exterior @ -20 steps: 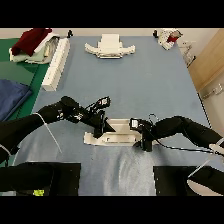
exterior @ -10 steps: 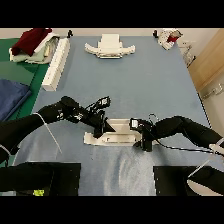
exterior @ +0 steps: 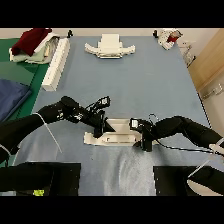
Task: Fold the box.
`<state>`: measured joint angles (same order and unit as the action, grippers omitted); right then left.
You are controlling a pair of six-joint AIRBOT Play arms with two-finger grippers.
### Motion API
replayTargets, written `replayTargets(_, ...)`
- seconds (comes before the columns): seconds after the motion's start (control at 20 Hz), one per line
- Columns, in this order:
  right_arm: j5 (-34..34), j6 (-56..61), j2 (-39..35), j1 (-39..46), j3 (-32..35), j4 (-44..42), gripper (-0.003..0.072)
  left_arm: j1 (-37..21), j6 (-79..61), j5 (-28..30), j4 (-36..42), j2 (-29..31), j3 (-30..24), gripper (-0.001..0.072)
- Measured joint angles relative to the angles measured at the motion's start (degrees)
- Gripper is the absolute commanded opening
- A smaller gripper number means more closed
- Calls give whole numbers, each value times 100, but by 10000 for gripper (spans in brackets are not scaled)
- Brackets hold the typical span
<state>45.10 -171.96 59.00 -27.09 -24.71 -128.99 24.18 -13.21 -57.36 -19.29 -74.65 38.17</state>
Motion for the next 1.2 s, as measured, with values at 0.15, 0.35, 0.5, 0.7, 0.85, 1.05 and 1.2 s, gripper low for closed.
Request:
replayTargets(0.15, 0, 2, 0, 0, 0, 0, 514, -4, 90, 50, 2, 9, 0, 265)
replayTargets(0.35, 0, 2, 0, 0, 0, 0, 514, -42, 330, 39, -46, 55, 0, 541)
replayTargets(0.5, 0, 2, 0, 0, 0, 0, 514, -249, 1003, 0, -173, 304, 0, 541)
replayTargets(0.7, 0, 2, 0, 0, 0, 0, 514, -684, 2177, -282, -925, 994, 0, 537)
replayTargets(0.85, 0, 2, 0, 0, 0, 0, 514, -855, 3193, -686, -1445, 1552, 0, 13)
replayTargets(1.05, 0, 2, 0, 0, 0, 0, 514, -509, 4568, -1296, -1672, 1869, -33, 13)
replayTargets(1.2, 0, 2, 0, 0, 0, 0, 514, 243, 5324, -1152, -1403, 1777, -15, 13)
